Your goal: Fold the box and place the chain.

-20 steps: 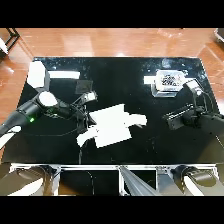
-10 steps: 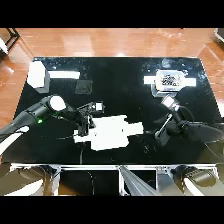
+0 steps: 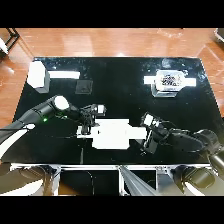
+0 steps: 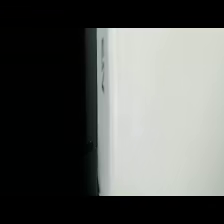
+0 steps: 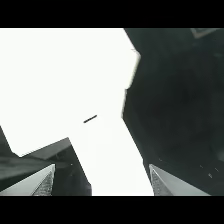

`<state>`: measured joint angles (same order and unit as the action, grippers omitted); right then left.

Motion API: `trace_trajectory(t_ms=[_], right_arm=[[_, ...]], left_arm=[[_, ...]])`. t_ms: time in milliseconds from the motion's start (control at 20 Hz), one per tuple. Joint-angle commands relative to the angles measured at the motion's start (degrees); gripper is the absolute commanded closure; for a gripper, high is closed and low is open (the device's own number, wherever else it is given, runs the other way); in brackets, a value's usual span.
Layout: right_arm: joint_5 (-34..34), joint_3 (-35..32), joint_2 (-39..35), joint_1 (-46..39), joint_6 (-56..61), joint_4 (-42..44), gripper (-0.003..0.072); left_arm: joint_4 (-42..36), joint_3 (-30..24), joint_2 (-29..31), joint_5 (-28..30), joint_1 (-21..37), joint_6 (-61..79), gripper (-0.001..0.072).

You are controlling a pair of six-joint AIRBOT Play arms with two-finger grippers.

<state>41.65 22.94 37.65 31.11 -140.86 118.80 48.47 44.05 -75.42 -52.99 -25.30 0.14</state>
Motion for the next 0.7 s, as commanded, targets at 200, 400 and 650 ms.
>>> trace_trajectory(t_ms=[200, 400, 650], right_arm=[[-2.6, -0.3, 10.5, 6.4, -10.8, -0.2, -0.0015], [-4.6, -0.3, 12.4, 7.2, -13.0, -0.2, -0.0015], [-5.1, -0.3, 14.7, 7.2, -19.3, 2.6, -0.0015]], left_arm=[[-1.0, -0.1, -0.3, 0.0, 0.0, -2.5, 0.0692], [-1.0, -0.1, -0.3, 0.1, 0.0, -2.8, 0.0692], [-1.0, -0.1, -1.1, 0.0, 0.0, -2.8, 0.0692]])
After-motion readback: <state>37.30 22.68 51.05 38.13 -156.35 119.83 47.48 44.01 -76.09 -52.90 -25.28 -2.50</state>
